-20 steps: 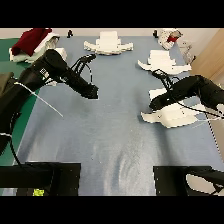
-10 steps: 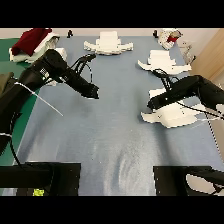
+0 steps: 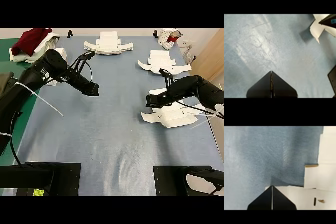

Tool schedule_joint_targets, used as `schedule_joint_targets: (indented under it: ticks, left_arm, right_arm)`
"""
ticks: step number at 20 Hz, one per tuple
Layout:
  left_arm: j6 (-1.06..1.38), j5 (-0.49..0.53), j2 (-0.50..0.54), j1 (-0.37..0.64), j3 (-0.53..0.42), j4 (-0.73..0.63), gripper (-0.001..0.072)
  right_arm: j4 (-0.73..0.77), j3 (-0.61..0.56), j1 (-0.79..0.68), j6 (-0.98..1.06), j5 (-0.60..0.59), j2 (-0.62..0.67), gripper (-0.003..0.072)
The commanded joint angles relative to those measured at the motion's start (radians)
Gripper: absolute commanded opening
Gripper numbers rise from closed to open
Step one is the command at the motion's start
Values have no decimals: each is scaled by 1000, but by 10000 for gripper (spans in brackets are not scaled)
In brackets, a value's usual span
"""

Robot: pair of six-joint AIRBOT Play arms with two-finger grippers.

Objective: Fold the box.

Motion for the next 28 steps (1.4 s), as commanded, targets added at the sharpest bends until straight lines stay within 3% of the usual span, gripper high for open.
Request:
schedule_joint_targets:
  ticks: [1,3,4,5,6,8,9,12,17,21,28]
  left_arm:
    - [0,7,-5,0,0,-22,12]
    - [0,12,-5,0,0,-71,12]
    - [-4,11,-5,0,0,-97,12]
    - [-4,0,-5,0,0,-119,12]
    - [-19,-11,-5,1,0,-129,12]
    - [-26,-43,-5,2,0,-127,13]
    - [-27,-51,-5,2,0,-128,14]
    - [-70,-47,-5,1,0,-132,13]
    - [-70,-22,-5,0,0,-131,13]
    - [-70,-19,-5,0,0,-131,12]
    - [-70,-19,-5,0,0,-131,13]
  right_arm:
    - [-1,7,-3,33,3,-1,3]
    - [-24,60,-27,88,-26,-1,4]
    - [-59,108,-53,140,-65,-1,55]
    - [-124,171,-89,205,-116,-1,195]
    - [-198,234,-132,242,-165,-3,249]
    - [-347,359,-249,267,-271,-21,269]
    - [-404,408,-320,267,-317,-37,323]
    - [-447,465,-540,201,-364,-111,323]
    - [-273,509,-816,-100,-468,-320,322]
    - [-135,604,-899,-215,-514,-467,322]
    - [-58,681,-900,-295,-555,-626,322]
